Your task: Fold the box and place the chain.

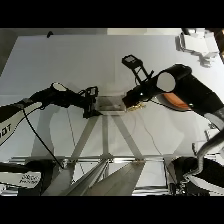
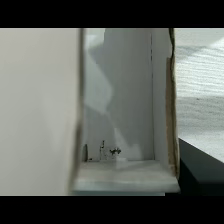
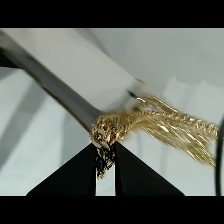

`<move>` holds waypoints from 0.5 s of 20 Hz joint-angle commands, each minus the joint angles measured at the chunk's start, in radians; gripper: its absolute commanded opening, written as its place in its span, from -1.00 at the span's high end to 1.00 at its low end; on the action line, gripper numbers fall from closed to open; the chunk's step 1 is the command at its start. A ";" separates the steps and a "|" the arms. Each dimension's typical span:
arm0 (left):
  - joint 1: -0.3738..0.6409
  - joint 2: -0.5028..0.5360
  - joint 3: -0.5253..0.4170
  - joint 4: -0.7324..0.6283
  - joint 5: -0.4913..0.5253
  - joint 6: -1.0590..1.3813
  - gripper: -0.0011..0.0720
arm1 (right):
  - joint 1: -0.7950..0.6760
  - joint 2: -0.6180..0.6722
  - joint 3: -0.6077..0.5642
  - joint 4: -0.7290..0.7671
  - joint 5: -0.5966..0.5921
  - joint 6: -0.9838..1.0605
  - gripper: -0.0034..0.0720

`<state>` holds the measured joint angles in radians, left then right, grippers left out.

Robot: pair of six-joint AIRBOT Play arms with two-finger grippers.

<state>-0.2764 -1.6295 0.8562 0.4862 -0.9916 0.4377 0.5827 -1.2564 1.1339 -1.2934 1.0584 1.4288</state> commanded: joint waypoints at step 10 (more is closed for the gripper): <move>0.000 0.000 0.000 0.000 0.000 0.000 0.58 | 0.002 -0.099 0.001 0.297 -0.227 -0.290 0.90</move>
<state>-0.2764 -1.6295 0.8562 0.4862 -0.9913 0.4374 0.5835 -1.3270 1.1339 -1.0245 0.8726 1.1725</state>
